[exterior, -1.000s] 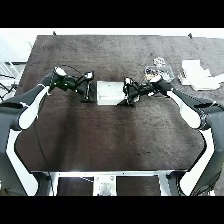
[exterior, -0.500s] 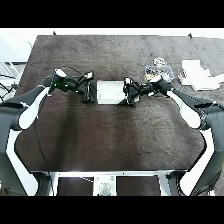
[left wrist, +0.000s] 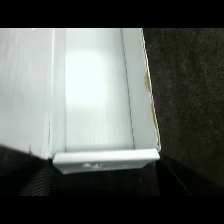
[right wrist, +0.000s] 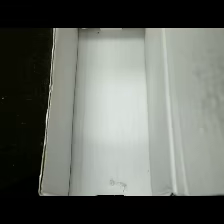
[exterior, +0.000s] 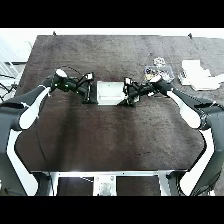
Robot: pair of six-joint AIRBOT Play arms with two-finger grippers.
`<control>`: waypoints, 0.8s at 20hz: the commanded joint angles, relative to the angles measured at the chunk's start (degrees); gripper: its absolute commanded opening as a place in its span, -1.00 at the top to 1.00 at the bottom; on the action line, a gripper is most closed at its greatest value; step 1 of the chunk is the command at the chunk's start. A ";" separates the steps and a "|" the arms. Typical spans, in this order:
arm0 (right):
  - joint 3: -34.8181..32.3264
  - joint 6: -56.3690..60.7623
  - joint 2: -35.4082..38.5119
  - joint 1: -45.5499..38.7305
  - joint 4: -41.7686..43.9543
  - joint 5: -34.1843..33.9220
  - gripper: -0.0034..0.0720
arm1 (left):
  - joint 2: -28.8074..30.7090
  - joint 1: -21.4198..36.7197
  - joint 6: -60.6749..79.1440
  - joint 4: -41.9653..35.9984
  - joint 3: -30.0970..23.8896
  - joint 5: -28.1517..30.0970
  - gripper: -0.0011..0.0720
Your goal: Fold the box and place the chain.
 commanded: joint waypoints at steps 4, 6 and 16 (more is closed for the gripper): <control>-0.02 0.04 0.00 0.04 0.07 -0.11 -0.65 | -0.04 -1.57 1.11 -1.33 -0.04 2.27 -0.99; -0.02 0.04 0.00 0.04 0.07 -0.11 -0.65 | -0.04 -1.57 1.22 -1.77 -1.07 2.86 -0.99; -0.02 0.04 0.00 0.04 0.07 -0.11 -0.65 | -1.79 -1.57 2.82 -4.24 -2.75 5.29 -0.98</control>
